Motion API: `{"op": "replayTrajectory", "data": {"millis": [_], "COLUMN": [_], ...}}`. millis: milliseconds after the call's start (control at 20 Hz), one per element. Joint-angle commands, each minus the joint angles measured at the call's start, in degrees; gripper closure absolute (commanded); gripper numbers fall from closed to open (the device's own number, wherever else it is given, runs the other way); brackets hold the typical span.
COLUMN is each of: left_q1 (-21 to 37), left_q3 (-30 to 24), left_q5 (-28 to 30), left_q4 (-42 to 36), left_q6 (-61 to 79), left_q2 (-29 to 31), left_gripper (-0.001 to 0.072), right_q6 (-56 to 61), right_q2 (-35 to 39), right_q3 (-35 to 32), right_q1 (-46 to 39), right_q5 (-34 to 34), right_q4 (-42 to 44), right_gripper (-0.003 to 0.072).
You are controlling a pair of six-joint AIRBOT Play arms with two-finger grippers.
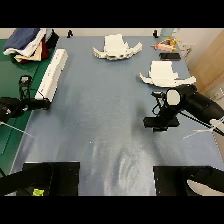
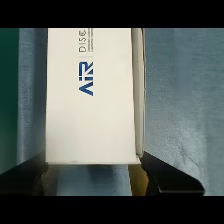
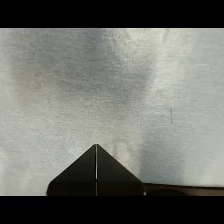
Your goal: Fold the box.
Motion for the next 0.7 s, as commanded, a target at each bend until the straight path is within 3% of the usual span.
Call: {"op": "replayTrajectory", "data": {"millis": [0, 200, 650], "left_q1": [0.4, 0.4, -1.7], "left_q3": [4.0, 12.3, 27.3], "left_q5": [0.4, -4.2, -5.9], "left_q4": [0.0, -0.5, -0.6], "left_q6": [0.0, -0.1, -1.8], "left_q2": [-5.0, -12.8, -24.3], "left_gripper": [0.0286, 0.0286, 0.0286], "right_q6": [0.0, 0.0, 0.0], "right_q2": [0.0, 0.0, 0.0], "right_q3": [0.0, 0.0, 0.0], "right_q1": [0.0, 0.0, 0.0], "right_q5": [0.0, 0.0, 0.0], "right_q4": [0.0, 0.0, 0.0], "right_gripper": [0.0681, 0.0681, 0.0681]}}
